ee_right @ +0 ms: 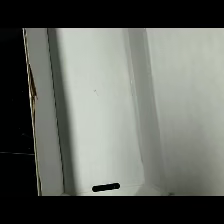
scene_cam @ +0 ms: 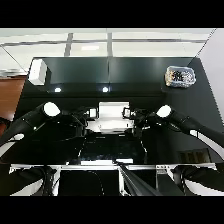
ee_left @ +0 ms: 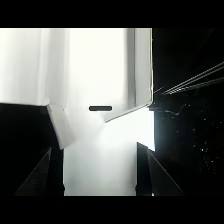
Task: Fold the box and place the chain.
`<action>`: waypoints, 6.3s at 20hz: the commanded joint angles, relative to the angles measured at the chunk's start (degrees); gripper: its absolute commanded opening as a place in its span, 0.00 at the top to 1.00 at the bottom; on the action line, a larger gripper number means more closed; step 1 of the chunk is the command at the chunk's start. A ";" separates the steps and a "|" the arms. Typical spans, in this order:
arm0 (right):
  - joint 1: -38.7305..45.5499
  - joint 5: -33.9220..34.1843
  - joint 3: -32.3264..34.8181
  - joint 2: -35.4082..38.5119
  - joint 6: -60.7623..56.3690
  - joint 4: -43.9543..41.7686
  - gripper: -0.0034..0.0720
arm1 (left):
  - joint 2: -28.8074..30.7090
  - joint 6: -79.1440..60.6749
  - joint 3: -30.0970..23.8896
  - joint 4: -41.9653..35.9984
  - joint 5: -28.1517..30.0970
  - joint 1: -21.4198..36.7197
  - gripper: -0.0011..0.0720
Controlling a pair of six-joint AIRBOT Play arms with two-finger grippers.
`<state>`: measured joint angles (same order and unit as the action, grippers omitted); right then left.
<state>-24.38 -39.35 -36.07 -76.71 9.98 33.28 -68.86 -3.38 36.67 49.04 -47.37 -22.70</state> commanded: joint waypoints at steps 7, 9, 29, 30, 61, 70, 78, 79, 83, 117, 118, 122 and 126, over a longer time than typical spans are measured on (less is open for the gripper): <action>-0.02 0.00 -0.07 0.02 -0.02 -0.02 0.83 | -1.84 -2.47 -0.20 -8.22 3.72 -2.75 0.77; -0.02 0.00 -0.04 0.02 -0.02 -0.02 0.83 | -1.99 -2.73 -0.20 -11.47 4.17 -2.78 0.77; -0.02 0.00 -0.04 0.02 -0.02 -0.02 0.83 | -3.72 5.86 2.62 -11.28 -0.63 -2.99 0.95; -0.02 0.00 -0.04 0.02 -0.02 -0.02 0.83 | -2.36 12.02 3.43 -9.29 -3.23 -1.57 0.95; -0.02 0.00 -0.04 0.02 -0.04 -0.02 0.83 | -16.65 59.21 11.45 -13.97 -28.13 14.23 0.14; -0.02 0.00 -0.07 0.02 -0.02 -0.02 0.83 | -16.63 70.44 12.94 -10.45 -18.88 5.40 0.15; -0.02 -0.02 -0.04 0.02 -0.02 -0.02 0.83 | -16.63 97.22 18.69 12.35 -14.27 -3.54 0.16; -0.02 0.00 -0.07 0.02 -0.02 -0.02 0.83 | -16.63 101.85 19.61 16.96 -14.29 -5.29 0.16; -0.02 -0.02 -0.04 0.02 -0.02 -0.02 0.83 | -16.63 114.01 23.67 29.73 -16.50 -11.61 0.29; -0.02 -0.04 -0.04 0.04 -0.20 -0.04 0.28 | -17.53 132.82 25.53 35.60 -14.36 -21.33 0.95; -0.02 -0.11 -0.07 0.11 -0.42 0.02 0.05 | -17.53 132.82 25.53 35.60 -14.38 -21.31 0.95; 0.00 -2.93 -0.07 3.61 -4.94 7.58 0.06 | -17.51 132.78 25.53 35.80 -14.97 -21.33 0.95; -0.02 -3.91 -0.07 5.84 -5.29 11.78 0.06 | -17.51 132.37 25.53 36.02 -15.98 -21.31 0.95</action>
<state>-24.38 -42.17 -36.07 -72.34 5.74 41.76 -86.35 129.25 62.24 84.71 -62.06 -44.01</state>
